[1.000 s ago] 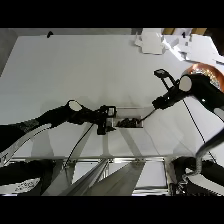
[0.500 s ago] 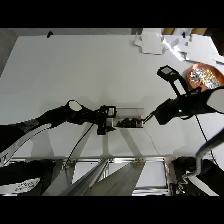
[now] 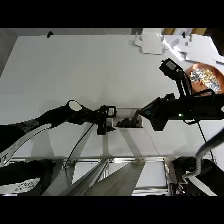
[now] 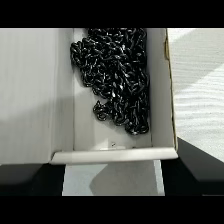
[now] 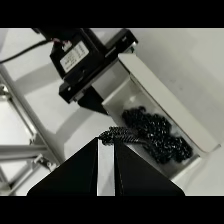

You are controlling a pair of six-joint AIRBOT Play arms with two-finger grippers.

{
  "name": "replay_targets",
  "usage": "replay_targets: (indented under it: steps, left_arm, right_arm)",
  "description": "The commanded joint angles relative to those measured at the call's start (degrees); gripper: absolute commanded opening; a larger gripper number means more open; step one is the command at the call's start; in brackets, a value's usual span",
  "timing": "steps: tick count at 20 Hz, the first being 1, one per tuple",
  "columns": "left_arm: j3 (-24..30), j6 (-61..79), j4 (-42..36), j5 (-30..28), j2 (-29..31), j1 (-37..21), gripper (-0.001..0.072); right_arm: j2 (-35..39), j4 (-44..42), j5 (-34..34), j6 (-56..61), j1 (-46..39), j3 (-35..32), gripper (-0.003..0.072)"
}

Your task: Fold the box and place the chain.

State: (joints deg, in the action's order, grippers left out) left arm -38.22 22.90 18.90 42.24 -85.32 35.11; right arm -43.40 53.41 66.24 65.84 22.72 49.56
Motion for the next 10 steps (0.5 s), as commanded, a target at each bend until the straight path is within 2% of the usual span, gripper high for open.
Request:
replay_targets:
  steps: [1, 5, 6, 9, 10]
  left_arm:
    - [0.02, 0.02, 0.00, 0.00, 0.04, 0.00, 0.0108]
    - [0.02, 0.02, 0.00, -0.02, 0.04, 0.00, 0.0107]
    - [0.02, 0.02, 0.00, 0.00, 0.04, 0.00, 0.0107]
    - [0.02, 0.02, 0.00, -0.02, 0.04, 0.00, 0.0107]
    - [0.02, 0.00, 0.00, -0.02, 0.04, 0.00, 0.0108]
  right_arm:
    - [-2.14, -2.67, -4.72, -3.13, 0.07, -2.95, 0.0012]
    - [-7.91, -3.10, -5.01, -7.43, 0.52, -5.33, 0.0014]
    - [-9.64, -3.32, -5.25, -8.79, 1.60, -5.33, 0.0040]
    - [-14.16, -3.30, -6.88, -12.63, 5.81, -4.81, 0.0300]
    - [-15.15, -3.30, -6.45, -13.51, 6.08, -3.41, 0.0302]
